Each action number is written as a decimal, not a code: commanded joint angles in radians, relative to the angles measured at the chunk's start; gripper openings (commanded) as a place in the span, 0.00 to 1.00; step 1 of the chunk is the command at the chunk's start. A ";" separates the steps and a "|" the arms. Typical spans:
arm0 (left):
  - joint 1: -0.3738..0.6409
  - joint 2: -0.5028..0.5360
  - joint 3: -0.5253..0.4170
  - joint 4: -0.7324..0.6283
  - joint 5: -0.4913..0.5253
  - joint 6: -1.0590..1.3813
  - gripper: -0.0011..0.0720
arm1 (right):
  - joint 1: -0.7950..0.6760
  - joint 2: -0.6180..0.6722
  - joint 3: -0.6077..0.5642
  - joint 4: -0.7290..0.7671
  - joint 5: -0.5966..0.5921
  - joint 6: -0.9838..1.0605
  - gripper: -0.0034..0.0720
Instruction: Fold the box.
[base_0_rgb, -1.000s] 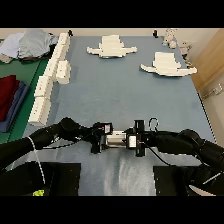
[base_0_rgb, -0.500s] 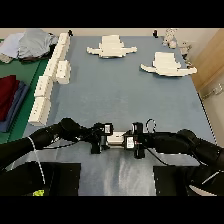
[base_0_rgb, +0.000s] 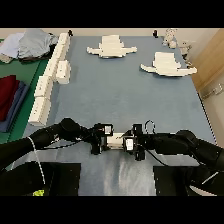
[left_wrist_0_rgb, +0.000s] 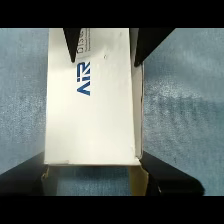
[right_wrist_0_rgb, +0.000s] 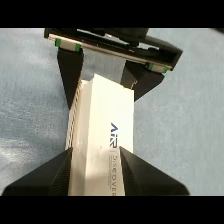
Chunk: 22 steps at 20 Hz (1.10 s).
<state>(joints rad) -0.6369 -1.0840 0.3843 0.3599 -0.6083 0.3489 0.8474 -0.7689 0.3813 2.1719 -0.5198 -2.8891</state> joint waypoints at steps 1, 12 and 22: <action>0.001 0.000 0.000 -0.001 0.004 -0.002 0.63 | 0.002 0.029 0.000 0.002 -0.014 0.001 0.66; 0.001 0.000 0.000 -0.001 0.004 -0.001 0.63 | 0.021 0.169 -0.056 0.210 0.102 0.589 0.05; 0.001 0.000 0.000 -0.001 0.004 -0.002 0.63 | 0.217 0.076 -0.240 0.207 0.524 0.848 0.05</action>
<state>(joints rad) -0.6369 -1.0840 0.3843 0.3595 -0.6041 0.3473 1.0351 -0.6514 0.1635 2.3783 -0.0689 -2.0930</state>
